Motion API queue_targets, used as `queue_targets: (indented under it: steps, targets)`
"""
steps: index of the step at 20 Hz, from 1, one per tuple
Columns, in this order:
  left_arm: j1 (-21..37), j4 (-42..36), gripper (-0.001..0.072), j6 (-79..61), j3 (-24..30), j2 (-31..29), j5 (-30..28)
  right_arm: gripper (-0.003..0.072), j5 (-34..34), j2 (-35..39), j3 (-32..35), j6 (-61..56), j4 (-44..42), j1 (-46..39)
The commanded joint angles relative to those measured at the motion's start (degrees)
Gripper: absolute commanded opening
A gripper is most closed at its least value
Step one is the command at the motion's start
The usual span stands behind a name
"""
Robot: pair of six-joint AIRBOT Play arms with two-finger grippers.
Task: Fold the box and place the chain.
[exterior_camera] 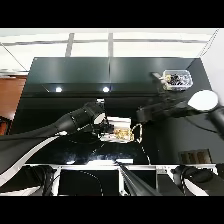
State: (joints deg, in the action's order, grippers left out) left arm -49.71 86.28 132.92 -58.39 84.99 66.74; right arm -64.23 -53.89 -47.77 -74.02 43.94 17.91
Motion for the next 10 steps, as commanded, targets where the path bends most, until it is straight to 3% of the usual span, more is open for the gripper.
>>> queue_targets:
  steps: [1, 4, 10]
  targets:
    - [0.0, 0.0, 0.0031, 0.0, 0.0, 0.0, 0.0, 0.0360, -10.1, 5.7, -0.1, 7.5, -1.3, -9.4]
    - [0.0, 0.0, 0.0031, 0.0, 0.0, 0.0, -0.2, 0.0360, -11.7, 6.5, -0.1, 10.6, -6.8, -10.0]
    - [0.0, 0.0, 0.0031, 0.0, 0.0, 0.0, 0.0, 0.0360, -9.5, 6.6, 3.2, 12.7, 6.0, -10.1]
